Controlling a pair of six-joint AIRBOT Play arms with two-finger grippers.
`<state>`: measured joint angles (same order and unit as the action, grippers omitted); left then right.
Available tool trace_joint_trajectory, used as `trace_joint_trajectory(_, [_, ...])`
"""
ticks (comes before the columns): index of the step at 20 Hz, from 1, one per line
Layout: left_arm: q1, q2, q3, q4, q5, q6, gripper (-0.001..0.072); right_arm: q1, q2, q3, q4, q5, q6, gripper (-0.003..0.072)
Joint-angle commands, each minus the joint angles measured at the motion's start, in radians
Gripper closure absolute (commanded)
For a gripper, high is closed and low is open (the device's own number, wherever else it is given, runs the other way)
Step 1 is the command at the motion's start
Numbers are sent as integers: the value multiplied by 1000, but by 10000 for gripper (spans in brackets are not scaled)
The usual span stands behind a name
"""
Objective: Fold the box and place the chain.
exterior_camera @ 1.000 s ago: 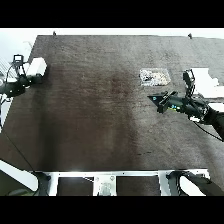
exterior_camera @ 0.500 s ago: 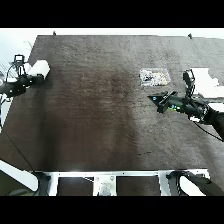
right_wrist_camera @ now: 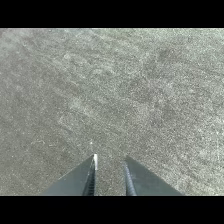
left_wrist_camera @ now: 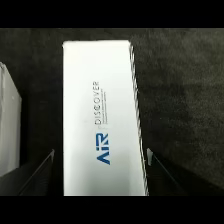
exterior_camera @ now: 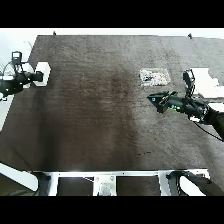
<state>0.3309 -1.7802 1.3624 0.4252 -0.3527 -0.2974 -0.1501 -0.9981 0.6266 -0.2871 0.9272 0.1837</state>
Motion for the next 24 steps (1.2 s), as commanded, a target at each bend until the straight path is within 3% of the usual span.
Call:
trace_joint_trajectory(1, [43, 91, 1, 55, -59, -53, -11, 1, 0, -1, 0, 0, 0, 452])
trace_joint_trajectory(3, [88, 163, 1, 85, -184, -73, -10, 0, 1, -1, 9, 1, 0, 484])
trace_joint_trajectory(4, [105, 205, 1, 85, -258, -73, 64, 0, 2, -1, 27, 1, 0, 611])
trace_joint_trajectory(5, [116, 251, 1, 87, -343, -68, 306, 0, 5, -1, 45, 0, -1, 675])
trace_joint_trajectory(6, [121, 301, 1, 90, -452, -46, 653, 0, 11, -1, 64, 0, -4, 675])
trace_joint_trajectory(7, [119, 345, 0, 85, -544, -9, 693, 1, 18, -1, 76, 0, -4, 676])
trace_joint_trajectory(9, [94, 445, -25, 66, -604, -10, 697, 1, 50, -1, 77, 0, -4, 677])
trace_joint_trajectory(11, [51, 581, -116, 45, -513, -7, 697, 1, 101, -1, 77, -4, -4, 678])
trace_joint_trajectory(15, [-63, 874, -406, -81, -303, 157, 697, 1, 253, -1, 73, -70, -3, 678])
trace_joint_trajectory(19, [-123, 1108, -723, -241, -232, 343, 697, 1, 413, -57, 66, -161, -4, 679])
trace_joint_trajectory(24, [-142, 1317, -1052, -304, -204, 411, 697, 0, 624, -283, 66, -295, -4, 678])
